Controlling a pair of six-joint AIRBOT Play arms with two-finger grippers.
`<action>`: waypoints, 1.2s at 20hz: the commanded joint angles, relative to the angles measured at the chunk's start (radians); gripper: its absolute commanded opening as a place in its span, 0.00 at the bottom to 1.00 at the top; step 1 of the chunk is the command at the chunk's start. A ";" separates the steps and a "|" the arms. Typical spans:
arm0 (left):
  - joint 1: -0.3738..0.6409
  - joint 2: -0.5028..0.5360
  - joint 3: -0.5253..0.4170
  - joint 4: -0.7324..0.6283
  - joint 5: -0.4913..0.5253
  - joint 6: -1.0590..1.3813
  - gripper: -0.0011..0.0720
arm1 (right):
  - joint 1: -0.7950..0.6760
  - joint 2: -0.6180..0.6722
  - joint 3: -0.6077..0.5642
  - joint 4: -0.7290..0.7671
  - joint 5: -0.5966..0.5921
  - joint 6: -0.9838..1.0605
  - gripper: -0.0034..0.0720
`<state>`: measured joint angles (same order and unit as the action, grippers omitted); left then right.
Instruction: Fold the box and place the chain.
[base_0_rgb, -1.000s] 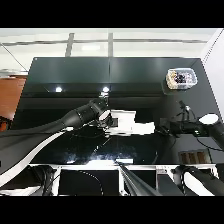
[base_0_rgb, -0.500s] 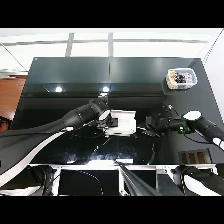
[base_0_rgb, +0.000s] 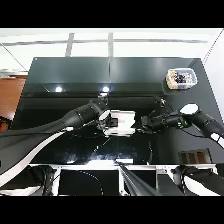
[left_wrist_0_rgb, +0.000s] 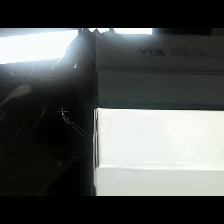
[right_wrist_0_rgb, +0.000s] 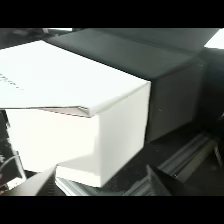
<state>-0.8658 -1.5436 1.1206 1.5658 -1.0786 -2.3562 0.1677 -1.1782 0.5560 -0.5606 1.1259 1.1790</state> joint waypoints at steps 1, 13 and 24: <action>0.000 -0.001 0.001 0.000 0.000 0.000 0.05 | 0.085 -0.001 0.041 -0.038 -0.064 0.064 0.80; 0.000 -0.001 0.001 -0.004 -0.001 0.000 0.05 | 0.438 -0.031 0.278 -0.712 -0.126 0.813 0.49; 0.000 -0.001 0.001 -0.007 -0.001 0.000 0.05 | 0.475 -0.062 0.279 -0.738 -0.097 0.879 0.49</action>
<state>-0.8654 -1.5436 1.1206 1.5581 -1.0805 -2.3550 0.6308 -1.2335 0.8341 -1.2797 1.0256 2.0327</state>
